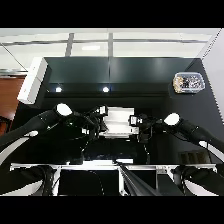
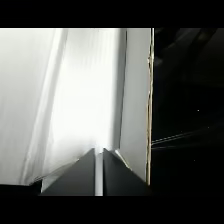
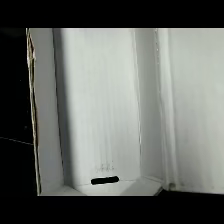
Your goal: Fold the box and place the chain.
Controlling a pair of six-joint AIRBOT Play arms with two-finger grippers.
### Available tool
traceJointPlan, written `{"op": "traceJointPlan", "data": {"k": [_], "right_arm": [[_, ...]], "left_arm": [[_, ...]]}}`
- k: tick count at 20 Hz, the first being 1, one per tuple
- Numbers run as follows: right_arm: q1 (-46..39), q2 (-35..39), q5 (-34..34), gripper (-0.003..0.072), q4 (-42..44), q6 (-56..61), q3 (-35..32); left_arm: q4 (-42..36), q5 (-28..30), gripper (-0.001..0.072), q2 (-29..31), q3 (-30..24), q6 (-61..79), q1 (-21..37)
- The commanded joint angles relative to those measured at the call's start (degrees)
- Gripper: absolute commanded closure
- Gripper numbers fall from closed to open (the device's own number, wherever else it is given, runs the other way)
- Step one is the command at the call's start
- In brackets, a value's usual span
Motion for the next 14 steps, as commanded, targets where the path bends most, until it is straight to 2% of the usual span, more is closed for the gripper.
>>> {"op": "traceJointPlan", "data": {"k": [1,2,3,4,6,7,8,11,14], "right_arm": [[0.00,-0.02,-0.02,0.0210,0.02,0.02,-0.02],[0.00,-0.02,-0.02,0.0211,0.02,0.02,-0.02],[0.00,-0.02,-0.02,0.0211,0.02,0.02,-0.02],[0.00,-0.02,-0.02,0.0211,0.02,0.02,-0.02],[0.00,-0.02,-0.02,0.0211,0.02,0.02,-0.02],[0.00,-0.02,-0.02,0.0210,0.02,0.02,-0.02],[0.00,-0.02,-0.02,0.0211,0.04,0.02,-0.02],[0.00,-0.02,-0.02,0.0211,0.04,0.02,-0.02],[0.00,-0.02,-0.02,0.0211,0.04,0.02,-0.02]], "left_arm": [[0.02,0.31,0.0479,-0.22,0.07,-1.53,-0.09],[0.07,0.31,0.0349,-0.22,0.07,-1.53,-0.09],[0.17,0.33,0.0427,-0.22,0.09,-1.53,-0.07],[1.16,0.31,0.0560,-0.20,0.24,-1.51,-0.07],[1.40,0.22,0.0359,-0.13,0.28,-1.86,-0.07],[1.92,0.11,0.0490,0.22,0.31,-2.49,0.00],[4.26,-0.98,0.0680,1.05,0.68,-2.91,0.22],[8.72,-4.52,0.0684,5.97,1.51,-11.32,2.32],[12.15,-7.30,0.0684,14.27,1.51,-19.56,6.71]]}}
